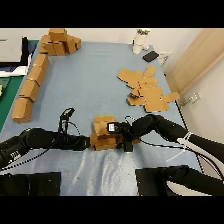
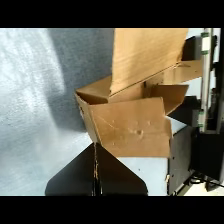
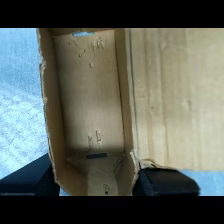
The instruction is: Fold the box.
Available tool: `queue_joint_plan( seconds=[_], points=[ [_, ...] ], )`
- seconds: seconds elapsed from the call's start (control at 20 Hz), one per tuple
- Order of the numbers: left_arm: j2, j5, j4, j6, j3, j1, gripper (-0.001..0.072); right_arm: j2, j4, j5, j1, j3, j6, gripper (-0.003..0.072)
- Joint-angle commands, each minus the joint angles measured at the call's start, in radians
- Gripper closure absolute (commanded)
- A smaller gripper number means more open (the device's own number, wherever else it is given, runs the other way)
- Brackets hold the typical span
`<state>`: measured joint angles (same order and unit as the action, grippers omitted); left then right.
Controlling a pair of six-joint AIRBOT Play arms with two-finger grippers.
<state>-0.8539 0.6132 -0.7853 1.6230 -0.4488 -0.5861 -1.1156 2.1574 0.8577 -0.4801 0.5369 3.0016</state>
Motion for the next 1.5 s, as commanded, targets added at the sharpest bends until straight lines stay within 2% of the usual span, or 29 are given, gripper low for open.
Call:
queue_joint_plan(
  seconds=[0.0,0.15,0.2,0.25,0.5,0.7,0.75,0.8,1.0,1.15,1.3,1.45],
  points=[
    [-0.001,0.016,0.0,-0.004,-0.021,0.002,0.0692,-0.001,0.0,0.0,0.0,0.0,0.0,0.019],
    [-0.006,0.015,0.001,-0.003,-0.028,0.002,0.0691,-0.001,0.0,0.0,0.0,0.0,0.0,0.019],
    [-0.011,0.015,0.001,-0.003,-0.028,0.002,0.0559,-0.001,0.0,0.0,0.0,0.0,0.0,0.019],
    [-0.016,0.016,0.005,0.0,-0.028,0.002,0.036,-0.001,0.0,0.0,0.0,0.0,0.0,0.019],
    [-0.023,0.008,0.004,-0.001,-0.028,0.002,0.0357,-0.001,0.0,0.0,0.0,0.0,0.0,0.019],
    [-0.025,-0.08,0.035,0.0,-0.028,0.001,0.0355,-0.001,0.0,0.0,0.0,0.0,0.0,0.019],
    [-0.028,-0.09,0.039,-0.004,-0.029,0.001,0.0283,-0.001,0.0,0.0,0.0,0.0,0.0,0.019],
    [-0.032,-0.071,0.042,-0.004,-0.034,0.002,0.0105,0.0,0.0,0.0,0.0,0.0,0.0,0.019],
    [-0.059,-0.065,0.028,0.067,-0.068,-0.007,0.0096,0.0,0.0,0.0,0.0,0.0,0.0,0.019],
    [-0.106,-0.049,-0.079,0.219,-0.096,-0.021,0.0115,-0.001,0.0,0.0,0.0,0.0,0.0,0.019],
    [-0.153,-0.04,-0.187,0.351,-0.138,-0.084,0.0121,0.0,0.0,0.0,0.0,0.0,0.0,0.019],
    [-0.198,0.0,-0.354,0.53,-0.199,-0.146,0.0122,-0.001,0.0,0.0,0.0,0.0,0.0,0.019]
  ],
)
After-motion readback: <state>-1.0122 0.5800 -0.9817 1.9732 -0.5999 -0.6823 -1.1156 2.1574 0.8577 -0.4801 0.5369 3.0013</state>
